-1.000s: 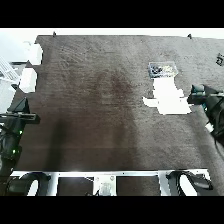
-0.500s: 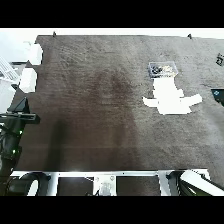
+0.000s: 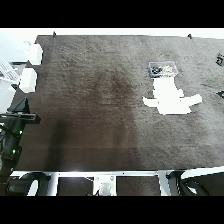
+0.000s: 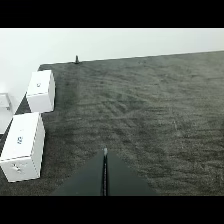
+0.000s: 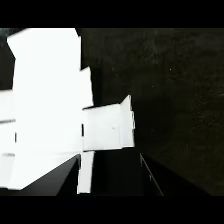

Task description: Fold the box and place the chain.

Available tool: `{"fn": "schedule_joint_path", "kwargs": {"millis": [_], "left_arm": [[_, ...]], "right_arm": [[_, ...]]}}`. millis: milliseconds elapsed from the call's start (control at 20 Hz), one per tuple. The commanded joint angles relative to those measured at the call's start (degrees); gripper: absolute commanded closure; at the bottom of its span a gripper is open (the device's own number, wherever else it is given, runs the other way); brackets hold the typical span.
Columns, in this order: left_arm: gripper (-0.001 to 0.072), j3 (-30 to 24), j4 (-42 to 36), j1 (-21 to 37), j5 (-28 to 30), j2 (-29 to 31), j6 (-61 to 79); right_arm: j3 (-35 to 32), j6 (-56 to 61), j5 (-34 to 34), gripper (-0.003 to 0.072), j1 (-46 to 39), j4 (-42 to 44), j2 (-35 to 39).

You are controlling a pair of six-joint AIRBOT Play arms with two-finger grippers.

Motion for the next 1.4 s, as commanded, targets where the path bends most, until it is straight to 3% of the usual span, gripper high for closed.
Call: {"fn": "schedule_joint_path", "kwargs": {"millis": [0, 350, 800, 1350], "left_arm": [[0.0686, 0.0, 0.0, 0.0, 0.0, 0.0, 0.0], [0.0685, 0.0, 0.0, 0.0, 0.0, 0.0, 0.0], [0.0686, 0.0, 0.0, 0.0, 0.0, 0.0, 0.0], [0.0686, 0.0, 0.0, 0.0, 0.0, 0.0, 0.0]], "right_arm": [[13.1, 1.4, 8.2, 0.0251, 2.2, -4.2, -11.3], [15.2, -2.0, 4.5, 0.0251, 9.3, -4.8, -16.4], [15.8, -0.3, 3.4, 0.0252, 10.9, -6.5, -19.1], [15.8, 0.1, 11.2, 0.0289, 11.4, -4.9, -21.4]]}}
